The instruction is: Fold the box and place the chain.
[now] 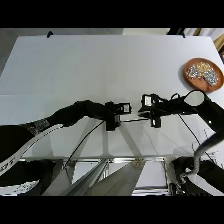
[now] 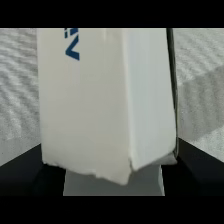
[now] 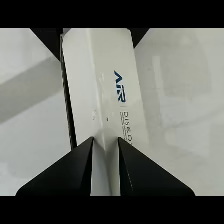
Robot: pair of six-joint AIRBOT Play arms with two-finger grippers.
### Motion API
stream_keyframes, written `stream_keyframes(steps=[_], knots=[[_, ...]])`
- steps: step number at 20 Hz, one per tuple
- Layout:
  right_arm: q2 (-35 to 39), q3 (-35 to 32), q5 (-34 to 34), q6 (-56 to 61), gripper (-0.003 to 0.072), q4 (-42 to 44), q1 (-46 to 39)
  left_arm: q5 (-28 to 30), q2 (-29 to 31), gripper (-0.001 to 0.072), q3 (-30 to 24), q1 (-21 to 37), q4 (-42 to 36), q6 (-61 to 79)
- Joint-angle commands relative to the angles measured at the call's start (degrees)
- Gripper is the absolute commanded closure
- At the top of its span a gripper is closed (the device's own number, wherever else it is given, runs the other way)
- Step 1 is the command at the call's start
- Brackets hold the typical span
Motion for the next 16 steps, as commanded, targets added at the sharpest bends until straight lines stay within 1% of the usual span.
stream_keyframes(steps=[1,4,7,8,9,10,13,16], knots=[[-0.02,-0.98,-1.36,0.31,0.0532,-0.24,-0.02,0.39,0.02,0.0557,0.0,0.0,0.07,0.09],[-0.02,-2.69,-2.75,0.24,0.0531,-0.24,-0.02,0.39,0.02,0.0557,0.0,0.0,0.07,0.09],[-0.02,-2.86,-2.69,0.24,0.053,-0.22,-0.02,0.37,0.02,0.0557,0.0,0.02,0.07,0.09],[-0.02,-2.86,-2.47,0.26,0.0519,-0.2,-0.02,0.39,0.0,0.0557,0.0,0.0,0.07,0.09],[-0.02,-2.86,-2.23,0.26,0.0485,-0.09,-0.02,0.37,0.02,0.0557,0.0,0.0,0.07,0.09],[-0.02,-2.86,-1.84,0.24,0.0481,0.02,-0.02,0.39,0.02,0.0557,0.0,0.0,0.07,0.09],[0.07,-2.86,-1.33,0.24,0.0355,0.04,-0.02,0.39,0.02,0.0557,0.0,0.0,0.07,0.09],[0.85,-2.86,-1.36,0.17,0.0345,1.42,-0.02,0.39,0.02,0.0557,0.0,0.0,0.07,0.09]])
